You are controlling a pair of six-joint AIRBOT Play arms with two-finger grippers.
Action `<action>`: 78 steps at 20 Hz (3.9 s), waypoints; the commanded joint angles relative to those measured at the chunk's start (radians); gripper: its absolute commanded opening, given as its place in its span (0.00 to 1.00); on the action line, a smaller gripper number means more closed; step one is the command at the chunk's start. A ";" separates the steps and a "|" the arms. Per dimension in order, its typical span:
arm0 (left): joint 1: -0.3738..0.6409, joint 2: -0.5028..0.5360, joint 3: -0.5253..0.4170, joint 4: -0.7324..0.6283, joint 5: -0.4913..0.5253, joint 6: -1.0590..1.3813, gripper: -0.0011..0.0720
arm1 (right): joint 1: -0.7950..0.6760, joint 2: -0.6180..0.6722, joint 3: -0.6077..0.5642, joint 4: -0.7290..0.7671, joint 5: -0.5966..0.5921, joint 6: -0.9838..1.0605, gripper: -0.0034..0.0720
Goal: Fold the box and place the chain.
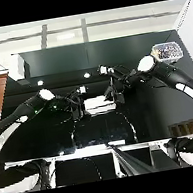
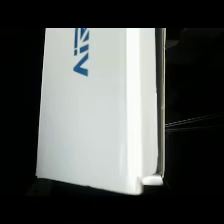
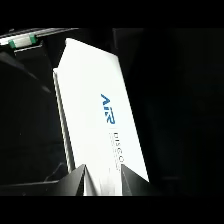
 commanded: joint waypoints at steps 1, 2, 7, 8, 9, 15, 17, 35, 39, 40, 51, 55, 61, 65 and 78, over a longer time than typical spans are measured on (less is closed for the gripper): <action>0.000 0.000 0.000 0.000 0.002 0.000 0.34 | 0.008 -0.001 -0.001 -0.030 -0.009 0.005 0.36; 0.000 0.000 0.000 0.000 0.002 0.000 0.34 | 0.008 -0.001 -0.003 -0.030 -0.009 0.005 0.36; 0.000 0.000 0.000 0.000 0.002 0.000 0.34 | 0.008 -0.001 -0.032 -0.030 -0.009 0.008 0.36; 0.000 0.000 0.000 0.000 0.002 0.000 0.34 | 0.008 -0.001 -0.031 -0.029 -0.010 0.008 0.36; 0.000 0.000 0.000 0.000 0.002 0.000 0.34 | 0.008 -0.001 -0.031 -0.029 -0.010 0.009 0.36; 0.000 0.000 0.000 0.000 0.002 0.000 0.34 | 0.008 -0.001 -0.032 -0.030 -0.003 0.027 0.44; 0.000 0.000 0.000 0.000 0.002 0.000 0.34 | 0.007 -0.001 -0.031 -0.030 -0.006 0.028 0.47; 0.000 0.000 0.000 0.000 0.002 0.000 0.34 | 0.007 0.023 -0.031 -0.081 -0.008 0.053 0.47; 0.000 0.000 0.000 0.000 0.002 0.000 0.34 | 0.007 0.022 -0.031 -0.082 -0.010 0.053 0.47; 0.000 0.000 0.000 0.000 0.002 0.000 0.34 | 0.008 0.021 -0.031 -0.082 -0.010 0.053 0.47; 0.000 0.000 0.000 0.000 0.002 0.000 0.34 | 0.007 0.024 -0.031 -0.083 0.036 0.099 0.35; 0.000 0.000 0.000 0.000 0.002 0.000 0.34 | 0.007 0.024 -0.031 -0.084 0.040 0.111 0.35; 0.000 0.000 0.000 0.000 0.001 0.000 0.34 | 0.007 -0.002 -0.038 -0.080 0.027 0.114 0.35; 0.000 0.000 0.000 0.000 0.002 0.000 0.34 | 0.005 0.042 -0.029 -0.071 0.031 0.133 0.35; 0.000 0.004 0.000 0.000 0.049 0.070 0.34 | -0.119 0.135 -0.160 0.219 0.141 0.671 0.07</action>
